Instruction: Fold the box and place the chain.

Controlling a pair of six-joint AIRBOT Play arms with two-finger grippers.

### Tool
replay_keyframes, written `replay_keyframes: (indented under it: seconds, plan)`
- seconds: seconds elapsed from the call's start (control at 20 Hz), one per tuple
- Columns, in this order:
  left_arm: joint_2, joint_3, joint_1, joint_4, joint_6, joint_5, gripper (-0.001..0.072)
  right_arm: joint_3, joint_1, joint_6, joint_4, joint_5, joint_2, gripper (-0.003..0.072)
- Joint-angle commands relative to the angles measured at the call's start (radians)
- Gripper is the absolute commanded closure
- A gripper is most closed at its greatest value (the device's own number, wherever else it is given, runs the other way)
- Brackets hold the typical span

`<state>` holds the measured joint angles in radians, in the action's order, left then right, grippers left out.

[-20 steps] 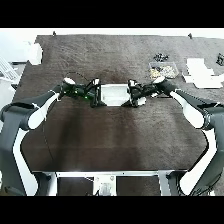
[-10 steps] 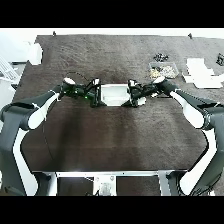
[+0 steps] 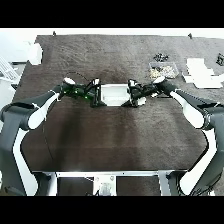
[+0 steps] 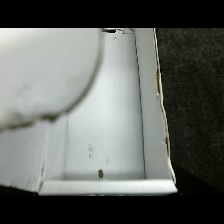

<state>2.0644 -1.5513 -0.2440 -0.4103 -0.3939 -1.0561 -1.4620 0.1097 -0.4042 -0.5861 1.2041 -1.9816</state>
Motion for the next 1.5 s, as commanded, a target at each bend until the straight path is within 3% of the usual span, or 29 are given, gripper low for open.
replay_keyframes:
  seconds: [0.0, 0.25, 0.65, 0.8, 0.85, 0.9, 0.95, 1.15, 1.3, 1.45]
  plan:
    - [0.001, -0.001, 0.001, 0.0, 0.0, 0.0, 0.0293, 0.0, -0.008, 0.07, -0.003, -0.002, 0.002, -0.0034]
    - [0.001, -0.001, 0.001, 0.0, 0.0, 0.0, 0.0293, 0.0, -0.055, 0.095, -0.009, 0.048, 0.016, -0.0034]
    - [0.001, -0.001, 0.001, 0.0, 0.0, 0.0, 0.0293, 0.0, -0.167, 0.143, -0.01, 0.106, 0.138, -0.0034]
    - [0.001, -0.001, 0.001, 0.0, 0.0, 0.0, 0.0293, 0.0, -0.183, 0.2, 0.026, 0.187, 0.179, -0.0012]
    - [0.001, -0.001, 0.001, 0.0, 0.0, 0.0, 0.0293, 0.0, -0.181, 0.245, 0.05, 0.214, 0.183, 0.0077]
    - [0.001, -0.001, 0.001, 0.0, 0.0, 0.0, 0.0293, 0.0, -0.178, 0.27, 0.081, 0.247, 0.183, 0.0428]
    - [0.001, -0.001, 0.001, 0.0, 0.0, 0.0, 0.0293, 0.0, -0.172, 0.271, 0.098, 0.267, 0.183, 0.066]
    - [0.001, -0.001, 0.001, 0.0, 0.0, 0.0, 0.0293, 0.0, -0.134, 0.317, 0.178, 0.235, 0.183, 0.0671]
    - [0.001, -0.001, 0.001, 0.0, 0.0, 0.0, 0.0293, 0.0, -0.099, 0.319, 0.183, 0.092, 0.183, 0.0671]
    - [0.001, -0.001, 0.001, 0.0, 0.0, 0.0, 0.0293, -0.006, -0.081, 0.319, 0.185, 0.021, 0.169, 0.0672]
